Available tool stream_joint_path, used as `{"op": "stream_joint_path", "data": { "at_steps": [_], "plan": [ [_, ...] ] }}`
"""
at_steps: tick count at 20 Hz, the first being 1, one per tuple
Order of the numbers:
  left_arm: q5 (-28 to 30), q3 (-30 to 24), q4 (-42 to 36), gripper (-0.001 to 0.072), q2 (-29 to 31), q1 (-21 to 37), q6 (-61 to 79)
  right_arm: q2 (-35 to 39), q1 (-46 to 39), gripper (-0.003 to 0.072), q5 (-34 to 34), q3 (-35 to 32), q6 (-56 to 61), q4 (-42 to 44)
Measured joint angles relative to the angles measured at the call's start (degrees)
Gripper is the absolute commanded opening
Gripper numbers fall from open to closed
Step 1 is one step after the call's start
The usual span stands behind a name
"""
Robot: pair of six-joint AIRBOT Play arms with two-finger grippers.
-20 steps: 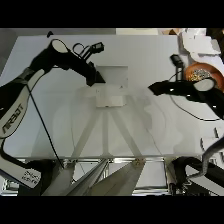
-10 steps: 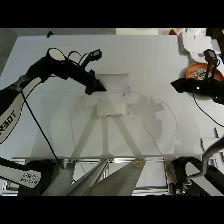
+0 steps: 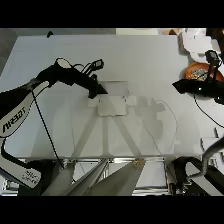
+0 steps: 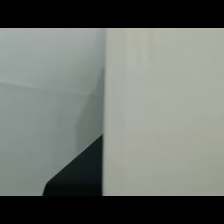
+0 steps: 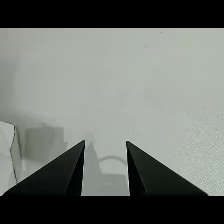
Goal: Fold the box and place the chain.
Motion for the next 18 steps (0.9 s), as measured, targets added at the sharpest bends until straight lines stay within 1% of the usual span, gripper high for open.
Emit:
{"op": "stream_joint_path", "data": {
  "at_steps": [2, 6, 11, 18],
  "plan": [
    [0.11, -0.02, -0.11, 0.0007, -0.22, 0.00, 4.13, 0.00, 0.00, 0.0292, 0.07, 0.00, 0.00, 0.00],
    [0.24, -0.04, -1.03, 0.0007, -0.46, 0.00, 7.89, 0.00, 0.00, 0.0289, 0.07, 0.00, 0.00, -0.02],
    [1.03, -0.04, -4.09, 0.0007, -0.96, 0.00, 9.31, 0.00, 0.00, 0.0289, 0.07, 0.00, 0.02, -0.02],
    [1.36, -0.04, -4.79, 0.0007, -4.04, 0.00, 9.68, 0.00, 0.00, 0.0288, 0.07, 0.00, 0.02, -0.02]
  ]
}}
